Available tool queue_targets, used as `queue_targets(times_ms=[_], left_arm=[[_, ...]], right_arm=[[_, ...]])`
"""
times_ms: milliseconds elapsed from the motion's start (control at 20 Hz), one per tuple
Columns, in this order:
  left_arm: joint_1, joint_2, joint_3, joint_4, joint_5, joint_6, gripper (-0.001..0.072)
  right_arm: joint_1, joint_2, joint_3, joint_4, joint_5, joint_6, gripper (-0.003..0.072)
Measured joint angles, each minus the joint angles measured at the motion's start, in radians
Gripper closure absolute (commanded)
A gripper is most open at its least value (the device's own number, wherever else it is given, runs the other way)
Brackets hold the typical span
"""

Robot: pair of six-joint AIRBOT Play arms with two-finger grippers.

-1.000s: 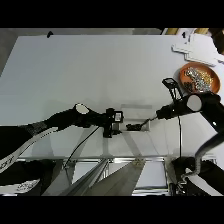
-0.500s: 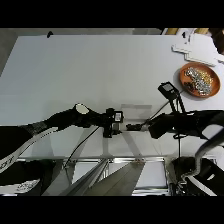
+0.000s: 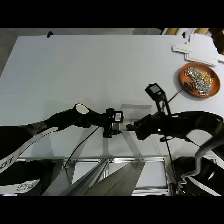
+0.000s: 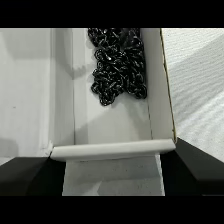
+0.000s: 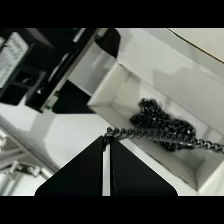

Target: Fold the box and place the chain.

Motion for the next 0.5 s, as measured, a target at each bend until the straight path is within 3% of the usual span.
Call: queue_targets(times_ms=[100,350,500], left_arm=[[0.0,0.0,0.0,0.0,0.0,0.0,0.0435],[0.0,0.0,0.0,0.0,0.0,0.0,0.0435],[0.0,0.0,0.0,0.0,0.0,0.0,0.0435]], right_arm=[[0.003,-0.055,0.0,-0.019,-0.006,0.007,0.0441],[-0.013,-0.092,0.028,-0.039,-0.007,-0.004,0.0449],[-0.103,-0.063,0.1,-0.059,0.018,-0.027,0.0448]])
